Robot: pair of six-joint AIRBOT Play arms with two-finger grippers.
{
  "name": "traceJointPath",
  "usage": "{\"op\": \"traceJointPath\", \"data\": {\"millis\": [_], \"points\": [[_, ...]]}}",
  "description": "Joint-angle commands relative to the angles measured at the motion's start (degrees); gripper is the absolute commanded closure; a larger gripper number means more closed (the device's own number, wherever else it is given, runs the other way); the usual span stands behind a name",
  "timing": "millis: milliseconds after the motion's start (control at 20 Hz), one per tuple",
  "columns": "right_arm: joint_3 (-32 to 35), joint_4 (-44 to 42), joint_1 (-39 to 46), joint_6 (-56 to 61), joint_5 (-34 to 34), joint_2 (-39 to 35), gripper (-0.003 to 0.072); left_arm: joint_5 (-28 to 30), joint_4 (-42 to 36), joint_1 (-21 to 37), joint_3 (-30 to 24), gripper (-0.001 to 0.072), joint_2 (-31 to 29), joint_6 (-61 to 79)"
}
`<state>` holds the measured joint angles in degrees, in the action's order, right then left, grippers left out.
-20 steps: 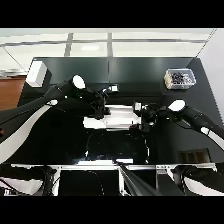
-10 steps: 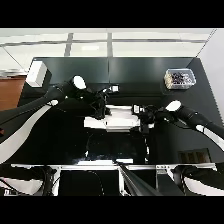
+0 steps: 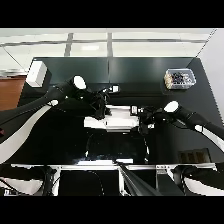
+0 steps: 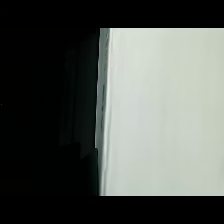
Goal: Fold the box and place the chain.
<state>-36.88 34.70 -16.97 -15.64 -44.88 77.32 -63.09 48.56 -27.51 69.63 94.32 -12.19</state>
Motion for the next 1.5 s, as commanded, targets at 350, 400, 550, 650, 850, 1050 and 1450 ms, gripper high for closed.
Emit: {"op": "traceJointPath", "data": {"millis": [350, 400, 550, 650, 850, 1050, 1450], "points": [[-0.02, -0.28, 0.90, 0.85, -0.11, 0.02, -0.0025, -0.04, 0.46, 0.04, 0.00, 0.0688, 0.02, 0.02], [-0.02, -0.28, 0.90, 0.87, -0.11, 0.02, -0.0025, -0.04, 0.46, 0.04, 0.00, 0.0688, 0.02, 0.02], [-0.02, -0.24, 0.90, 0.90, -0.07, 0.02, -0.0025, -0.04, 0.46, 0.04, 0.00, 0.0688, 0.02, 0.00], [-0.02, -0.24, 0.87, 1.07, 0.13, 0.02, -0.0025, -0.04, 0.46, 0.02, 0.00, 0.0688, 0.02, 0.02], [-0.02, -0.15, 0.72, 1.20, 0.39, 0.02, -0.0025, 0.02, 0.44, 0.04, 0.00, 0.0688, 0.02, 0.02], [-0.02, 0.48, 0.42, 1.49, 0.55, 0.04, -0.0025, 0.00, 0.46, 0.04, 0.00, 0.0688, 0.02, 0.02], [-0.02, 0.46, 0.42, 1.49, 0.55, 0.04, 0.0202, -1.81, 0.52, 0.31, 0.37, 0.0272, -0.11, -0.04]]}}
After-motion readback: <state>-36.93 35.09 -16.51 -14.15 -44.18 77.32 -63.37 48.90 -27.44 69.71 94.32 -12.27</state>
